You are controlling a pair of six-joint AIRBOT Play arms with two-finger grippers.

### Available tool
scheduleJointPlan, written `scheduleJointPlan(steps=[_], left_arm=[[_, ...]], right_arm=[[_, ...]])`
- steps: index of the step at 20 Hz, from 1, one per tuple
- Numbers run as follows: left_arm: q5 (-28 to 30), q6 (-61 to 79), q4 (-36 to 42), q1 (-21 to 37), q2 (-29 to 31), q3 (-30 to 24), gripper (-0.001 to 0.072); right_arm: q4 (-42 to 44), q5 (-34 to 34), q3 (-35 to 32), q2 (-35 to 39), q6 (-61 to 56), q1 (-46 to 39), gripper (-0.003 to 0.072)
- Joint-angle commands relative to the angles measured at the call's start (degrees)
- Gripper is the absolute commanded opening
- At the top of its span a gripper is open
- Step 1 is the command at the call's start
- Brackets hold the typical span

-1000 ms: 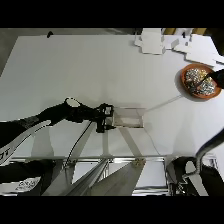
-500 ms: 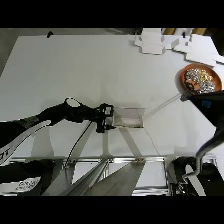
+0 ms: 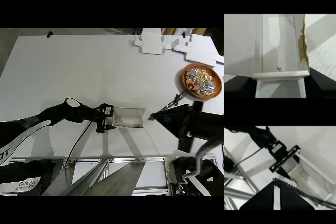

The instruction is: Fold the box and place the chain.

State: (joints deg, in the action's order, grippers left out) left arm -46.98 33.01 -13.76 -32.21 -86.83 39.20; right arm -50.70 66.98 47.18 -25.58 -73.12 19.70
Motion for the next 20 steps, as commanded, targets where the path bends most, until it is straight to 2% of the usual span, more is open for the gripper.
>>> scheduleJointPlan(steps=[1, 5, 10, 16, 18, 20], left_arm=[[0.0, 0.0, 0.0, 0.0, 0.0, 0.0, 0.0490], [0.0, 0.0, 0.0, 0.0, 0.0, 0.0, 0.0490], [0.0, 0.0, 0.0, 0.0, 0.0, 0.0, 0.0490], [0.0, 0.0, 0.0, 0.0, 0.0, 0.0, 0.0490], [0.0, 0.0, 0.0, 0.0, 0.0, 0.0, 0.0490], [0.0, 0.0, 0.0, 0.0, 0.0, 0.0, 0.0490]], right_arm=[[-3.0, -7.1, -4.6, -4.1, -0.4, 6.6, 0.0021], [-6.2, -13.0, -4.6, -13.6, 0.0, 11.9, 0.0022], [-10.6, -14.5, -4.6, -24.1, 0.0, 14.9, 0.0022], [-15.8, -14.5, -4.6, -31.0, -2.1, 15.3, 0.0027], [-16.8, -13.7, -4.6, -31.3, -2.1, 15.2, 0.0202], [-17.0, -12.5, -3.9, -29.9, -2.1, 14.3, 0.0201]])
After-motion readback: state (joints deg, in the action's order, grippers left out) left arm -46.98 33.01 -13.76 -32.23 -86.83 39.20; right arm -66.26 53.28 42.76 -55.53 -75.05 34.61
